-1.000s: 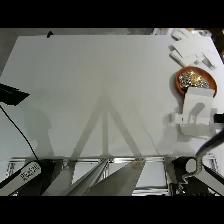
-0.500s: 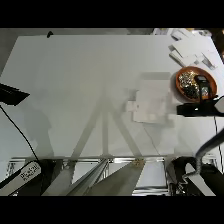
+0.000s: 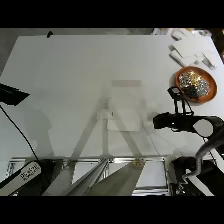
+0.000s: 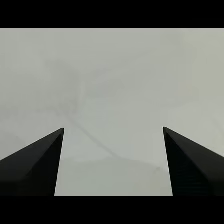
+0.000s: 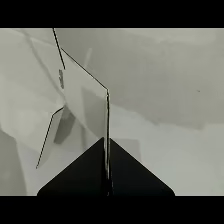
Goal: Fold the box and place the chain.
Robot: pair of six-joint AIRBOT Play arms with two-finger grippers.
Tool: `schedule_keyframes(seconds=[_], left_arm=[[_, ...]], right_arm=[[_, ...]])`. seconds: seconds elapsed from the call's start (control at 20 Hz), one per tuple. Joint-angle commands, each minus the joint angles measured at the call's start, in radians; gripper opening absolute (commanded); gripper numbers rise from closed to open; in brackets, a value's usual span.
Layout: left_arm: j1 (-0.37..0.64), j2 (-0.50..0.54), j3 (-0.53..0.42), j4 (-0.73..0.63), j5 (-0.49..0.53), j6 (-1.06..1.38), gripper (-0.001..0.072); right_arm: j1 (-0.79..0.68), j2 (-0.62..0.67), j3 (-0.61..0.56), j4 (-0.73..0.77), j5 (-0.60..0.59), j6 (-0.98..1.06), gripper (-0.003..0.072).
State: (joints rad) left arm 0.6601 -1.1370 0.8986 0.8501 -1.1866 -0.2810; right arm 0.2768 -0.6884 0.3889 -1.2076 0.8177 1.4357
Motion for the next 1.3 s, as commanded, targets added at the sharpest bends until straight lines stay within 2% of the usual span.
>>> schedule_keyframes(seconds=[0.0, 0.3, 0.4, 0.6, 0.65, 0.8, 0.95, 1.05, 1.15, 1.25], left_arm=[[0.0, -0.001, 0.0, 0.0, 0.0, 0.0, 0.0695], [0.0, -0.002, 0.0, -0.001, 0.006, 0.01, 0.0695], [0.0, -0.001, 0.0, -0.005, 0.099, 0.036, 0.0695], [0.002, -0.001, 0.0, -0.005, 0.154, 0.037, 0.0695], [0.0, -0.001, 0.0, -0.024, 0.131, -0.017, 0.0695], [-0.001, -0.001, 0.0, -0.139, -0.05, -0.356, 0.0695], [-0.016, -0.001, -0.002, -0.381, -0.095, -0.427, 0.0695], [-0.069, -0.001, -0.002, -0.446, -0.173, -0.36, 0.0695], [-0.184, -0.002, -0.002, -0.346, -0.189, -0.353, 0.0695], [-0.344, -0.002, -0.002, -0.239, -0.173, -0.351, 0.0695]], right_arm=[[0.068, 0.008, -0.009, 0.011, -0.038, 0.023, 0.0017], [0.073, 0.008, -0.009, 0.012, -0.056, 0.023, 0.0017], [0.073, 0.008, -0.009, 0.011, -0.056, 0.023, 0.0018], [0.073, 0.008, -0.009, 0.011, -0.054, 0.023, 0.0018], [0.073, 0.008, -0.009, 0.011, -0.054, 0.023, 0.0018], [0.073, 0.008, -0.009, 0.011, -0.055, 0.023, 0.0018], [0.073, 0.008, -0.009, 0.012, -0.053, 0.023, 0.0018], [0.073, 0.008, -0.009, 0.012, -0.05, 0.023, 0.0018], [0.073, 0.008, -0.009, 0.014, -0.048, 0.023, 0.0018], [0.073, 0.008, -0.009, 0.016, -0.048, 0.023, 0.0018]])
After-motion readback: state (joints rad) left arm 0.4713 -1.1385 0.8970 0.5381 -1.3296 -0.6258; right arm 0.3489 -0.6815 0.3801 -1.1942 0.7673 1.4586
